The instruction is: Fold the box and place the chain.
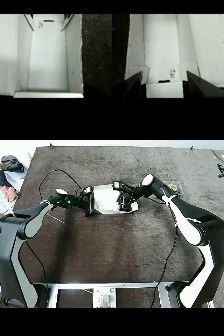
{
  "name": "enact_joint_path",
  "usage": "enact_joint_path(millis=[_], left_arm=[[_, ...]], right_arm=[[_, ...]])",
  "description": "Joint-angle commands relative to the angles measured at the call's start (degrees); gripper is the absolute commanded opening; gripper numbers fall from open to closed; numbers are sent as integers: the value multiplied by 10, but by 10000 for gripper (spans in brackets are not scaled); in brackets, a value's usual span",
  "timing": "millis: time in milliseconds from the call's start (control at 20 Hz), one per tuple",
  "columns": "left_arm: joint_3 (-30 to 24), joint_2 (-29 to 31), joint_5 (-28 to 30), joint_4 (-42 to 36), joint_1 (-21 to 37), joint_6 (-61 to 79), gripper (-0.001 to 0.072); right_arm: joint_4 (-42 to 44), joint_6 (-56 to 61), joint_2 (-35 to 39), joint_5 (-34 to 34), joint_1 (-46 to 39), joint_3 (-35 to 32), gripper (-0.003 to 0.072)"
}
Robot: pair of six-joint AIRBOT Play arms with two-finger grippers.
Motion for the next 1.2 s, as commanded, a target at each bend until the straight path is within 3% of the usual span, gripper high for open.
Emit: enact_joint_path(millis=[0,50,100,200,800,1000,1150], left_arm=[[0,0,-2,0,0,0,478],[0,0,-2,0,0,0,477],[0,0,-2,0,0,0,478],[0,0,-2,0,0,0,478],[0,0,-2,0,0,0,478],[0,0,-2,0,0,0,477],[0,0,-2,0,0,0,478]], right_arm=[[-2,3,0,0,0,0,680],[-6,7,0,4,-1,0,567],[-18,19,3,13,-3,0,286],[-49,69,11,26,-10,0,19],[-62,534,56,50,-163,-4,14],[64,544,56,64,-226,-61,14],[113,544,54,49,-225,-114,14]])
